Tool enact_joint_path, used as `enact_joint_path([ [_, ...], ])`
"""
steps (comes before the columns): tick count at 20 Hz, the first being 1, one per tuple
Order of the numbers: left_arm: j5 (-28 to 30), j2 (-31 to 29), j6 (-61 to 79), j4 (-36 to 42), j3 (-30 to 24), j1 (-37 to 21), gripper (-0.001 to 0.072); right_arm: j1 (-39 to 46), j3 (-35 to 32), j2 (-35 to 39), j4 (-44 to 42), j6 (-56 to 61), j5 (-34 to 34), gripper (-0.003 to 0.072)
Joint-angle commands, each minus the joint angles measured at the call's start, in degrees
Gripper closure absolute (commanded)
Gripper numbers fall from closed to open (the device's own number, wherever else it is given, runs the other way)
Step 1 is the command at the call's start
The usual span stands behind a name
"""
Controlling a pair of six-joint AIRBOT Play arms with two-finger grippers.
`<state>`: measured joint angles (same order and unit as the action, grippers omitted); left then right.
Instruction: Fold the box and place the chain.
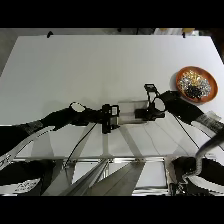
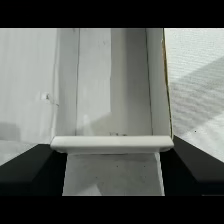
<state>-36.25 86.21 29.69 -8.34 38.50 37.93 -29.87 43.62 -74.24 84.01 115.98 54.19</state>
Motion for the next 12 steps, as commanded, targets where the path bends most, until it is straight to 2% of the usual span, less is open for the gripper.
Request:
enact_joint_path([
  [1, 0.0, 0.0, 0.1, 0.0, 0.0, 0.0, 0.0398, -0.1, 0.0, 0.0, 0.0, 1.3, 0.2, 0.0542],
  [6, 0.0, 0.0, 0.1, 0.0, 0.0, 0.0, 0.0398, -0.1, 0.0, 0.0, 3.1, 5.7, 0.4, 0.0541],
  [12, 0.0, 0.0, 0.1, 0.0, 0.0, 0.0, 0.0398, -0.1, 0.0, -0.2, 3.2, 5.8, 1.7, 0.0540],
])
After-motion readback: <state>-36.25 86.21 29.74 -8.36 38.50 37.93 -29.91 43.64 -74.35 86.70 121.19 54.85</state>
